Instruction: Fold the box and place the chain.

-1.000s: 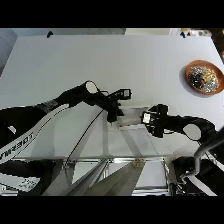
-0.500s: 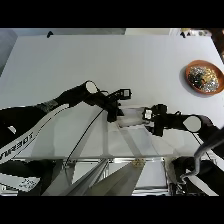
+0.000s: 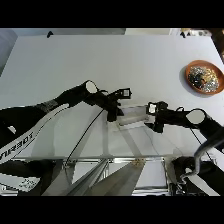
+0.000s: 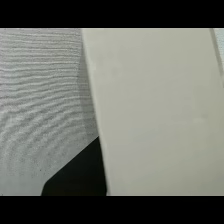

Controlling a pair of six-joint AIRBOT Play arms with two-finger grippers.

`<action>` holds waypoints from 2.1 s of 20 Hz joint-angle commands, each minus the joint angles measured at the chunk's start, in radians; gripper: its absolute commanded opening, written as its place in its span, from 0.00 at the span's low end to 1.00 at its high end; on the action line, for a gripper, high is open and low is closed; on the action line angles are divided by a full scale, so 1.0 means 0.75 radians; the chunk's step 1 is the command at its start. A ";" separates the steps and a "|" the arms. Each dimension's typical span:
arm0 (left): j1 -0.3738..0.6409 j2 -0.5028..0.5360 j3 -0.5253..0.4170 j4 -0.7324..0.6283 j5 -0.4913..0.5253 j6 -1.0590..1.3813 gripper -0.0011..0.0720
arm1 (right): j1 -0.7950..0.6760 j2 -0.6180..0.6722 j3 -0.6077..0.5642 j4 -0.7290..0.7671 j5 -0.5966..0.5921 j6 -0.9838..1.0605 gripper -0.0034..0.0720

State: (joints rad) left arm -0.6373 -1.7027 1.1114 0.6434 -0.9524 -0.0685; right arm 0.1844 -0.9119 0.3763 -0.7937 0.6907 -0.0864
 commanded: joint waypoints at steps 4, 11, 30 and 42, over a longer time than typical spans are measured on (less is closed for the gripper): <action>-0.001 -0.001 -0.001 -0.001 -0.003 0.001 0.03 | -0.008 -0.068 0.015 0.097 0.037 -0.121 0.97; -0.001 -0.001 -0.001 0.000 -0.003 0.000 0.03 | -0.069 -0.197 0.072 0.150 0.133 -0.154 0.97; -0.001 -0.001 -0.001 0.000 -0.003 0.000 0.03 | -0.066 -0.261 0.085 0.105 0.290 -0.287 0.93; -0.001 -0.001 -0.001 0.000 -0.003 0.000 0.03 | -0.065 -0.364 0.085 0.165 0.240 -0.387 0.81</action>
State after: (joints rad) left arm -0.6380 -1.7039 1.1103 0.6437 -0.9546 -0.0696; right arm 0.1352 -1.1641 0.4404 -0.6670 0.8856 -0.3656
